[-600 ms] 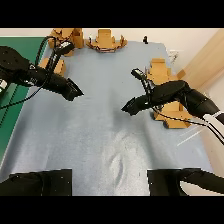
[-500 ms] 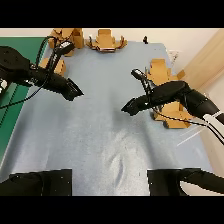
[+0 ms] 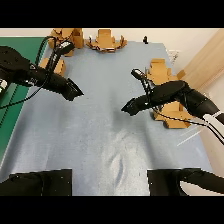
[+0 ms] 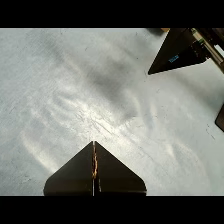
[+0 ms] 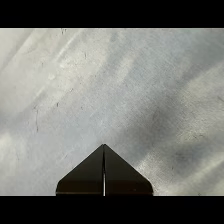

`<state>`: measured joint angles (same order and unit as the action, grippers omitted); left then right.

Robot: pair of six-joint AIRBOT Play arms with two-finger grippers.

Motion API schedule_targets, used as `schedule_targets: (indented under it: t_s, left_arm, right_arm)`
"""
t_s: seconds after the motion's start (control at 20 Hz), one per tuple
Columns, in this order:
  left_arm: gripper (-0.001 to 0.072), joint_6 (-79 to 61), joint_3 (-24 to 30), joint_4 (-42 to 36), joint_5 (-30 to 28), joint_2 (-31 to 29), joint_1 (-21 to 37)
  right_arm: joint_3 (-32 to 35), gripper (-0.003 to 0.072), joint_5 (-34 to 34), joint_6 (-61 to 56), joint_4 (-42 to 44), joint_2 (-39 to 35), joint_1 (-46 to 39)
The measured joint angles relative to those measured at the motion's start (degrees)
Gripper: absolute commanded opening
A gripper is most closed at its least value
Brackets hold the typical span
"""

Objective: Fold the box.

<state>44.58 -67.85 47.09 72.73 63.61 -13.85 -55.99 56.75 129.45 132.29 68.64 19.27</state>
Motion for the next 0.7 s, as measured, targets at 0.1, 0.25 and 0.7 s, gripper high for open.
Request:
schedule_targets:
  t_s: [0.1, 0.25, 0.7]
  left_arm:
    - [0.0014, 0.00, 0.00, -0.28, -0.11, 0.00, -0.09]
    - [0.0014, 0.00, 0.00, -0.96, -0.48, 0.13, -0.11]
    - [0.0014, -0.02, 0.00, -1.99, -0.46, 0.79, -0.11]
  right_arm:
    - [0.00, 0.0004, 0.70, -0.02, 0.11, 0.00, 0.02]
    - [0.00, 0.0006, 2.01, -2.25, 0.15, 0.00, 0.04]
    - [-13.62, 0.0513, 9.03, -23.32, -13.55, -1.86, -5.77]
